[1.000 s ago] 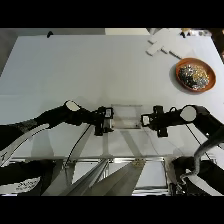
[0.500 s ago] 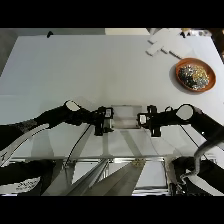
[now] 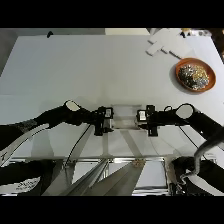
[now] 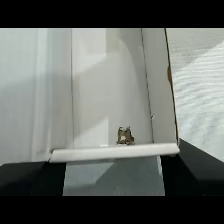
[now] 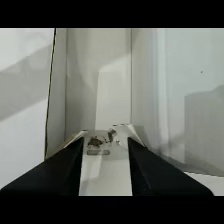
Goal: Fold the box and place the chain.
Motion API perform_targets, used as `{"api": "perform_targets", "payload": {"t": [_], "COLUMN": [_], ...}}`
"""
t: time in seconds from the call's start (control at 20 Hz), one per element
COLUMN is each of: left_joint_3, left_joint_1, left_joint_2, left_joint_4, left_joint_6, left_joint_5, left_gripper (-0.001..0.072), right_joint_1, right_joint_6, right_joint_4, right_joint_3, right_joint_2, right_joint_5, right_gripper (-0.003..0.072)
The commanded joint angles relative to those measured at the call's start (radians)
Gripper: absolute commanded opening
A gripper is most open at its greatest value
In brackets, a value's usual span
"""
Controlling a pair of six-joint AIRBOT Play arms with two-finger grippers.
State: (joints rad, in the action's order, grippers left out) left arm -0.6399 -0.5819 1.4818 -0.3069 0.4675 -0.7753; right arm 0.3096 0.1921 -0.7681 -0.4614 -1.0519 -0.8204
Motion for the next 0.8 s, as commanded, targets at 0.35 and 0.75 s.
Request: {"api": "perform_targets", "payload": {"t": [0.35,0.75], "left_joint_3": [0.0,0.0], "left_joint_1": [0.001,0.001], "left_joint_2": [-0.001,-0.001], "left_joint_4": [0.0,0.0], "left_joint_6": [0.0,0.0], "left_joint_5": [0.001,0.001], "left_gripper": [0.0012,0.0012], "right_joint_1": [0.001,-0.159], "right_joint_6": [-0.026,-0.674], "right_joint_4": [0.041,-0.159], "right_joint_3": [0.0,0.0], "right_joint_2": [-0.032,0.126], "right_joint_5": [-0.007,-0.089], "right_gripper": [0.0677,0.0012]}}
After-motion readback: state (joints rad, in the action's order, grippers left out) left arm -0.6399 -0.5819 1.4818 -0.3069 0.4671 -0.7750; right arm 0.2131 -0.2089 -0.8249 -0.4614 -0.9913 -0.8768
